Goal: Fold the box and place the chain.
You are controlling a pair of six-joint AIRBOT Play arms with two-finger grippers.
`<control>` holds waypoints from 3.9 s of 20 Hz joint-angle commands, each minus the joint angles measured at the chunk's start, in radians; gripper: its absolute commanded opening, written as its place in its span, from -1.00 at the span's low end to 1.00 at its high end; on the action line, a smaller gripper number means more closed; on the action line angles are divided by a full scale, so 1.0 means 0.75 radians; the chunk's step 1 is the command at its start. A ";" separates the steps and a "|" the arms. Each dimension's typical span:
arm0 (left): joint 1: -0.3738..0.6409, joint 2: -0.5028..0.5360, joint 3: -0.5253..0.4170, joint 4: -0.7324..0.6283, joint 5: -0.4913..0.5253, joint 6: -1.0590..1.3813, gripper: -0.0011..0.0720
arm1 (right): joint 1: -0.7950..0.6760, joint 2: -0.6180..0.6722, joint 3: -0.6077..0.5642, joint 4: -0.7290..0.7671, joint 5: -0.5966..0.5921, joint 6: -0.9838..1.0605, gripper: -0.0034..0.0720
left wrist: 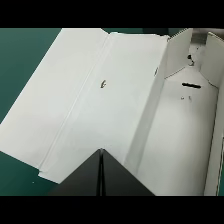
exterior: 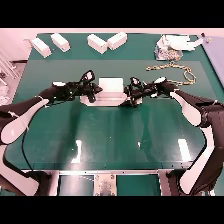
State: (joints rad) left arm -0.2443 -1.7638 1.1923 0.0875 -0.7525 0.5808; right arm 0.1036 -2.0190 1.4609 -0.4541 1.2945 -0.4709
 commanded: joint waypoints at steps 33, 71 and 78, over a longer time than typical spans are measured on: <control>0.109 0.041 0.020 0.550 -0.176 -0.304 0.65 | 0.001 -0.001 0.001 0.000 0.000 0.000 0.62; 0.033 0.010 0.039 0.436 -0.252 -0.209 -0.46 | 0.001 -0.001 0.001 0.000 0.000 0.000 0.62; -0.001 -0.028 0.039 0.350 -0.228 -0.144 -0.28 | 0.001 -0.001 0.001 0.000 0.001 0.000 0.62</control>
State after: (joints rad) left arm -0.2344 -1.7725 1.2209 0.3759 -0.9386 0.4511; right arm 0.1036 -2.0190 1.4609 -0.4549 1.2949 -0.4721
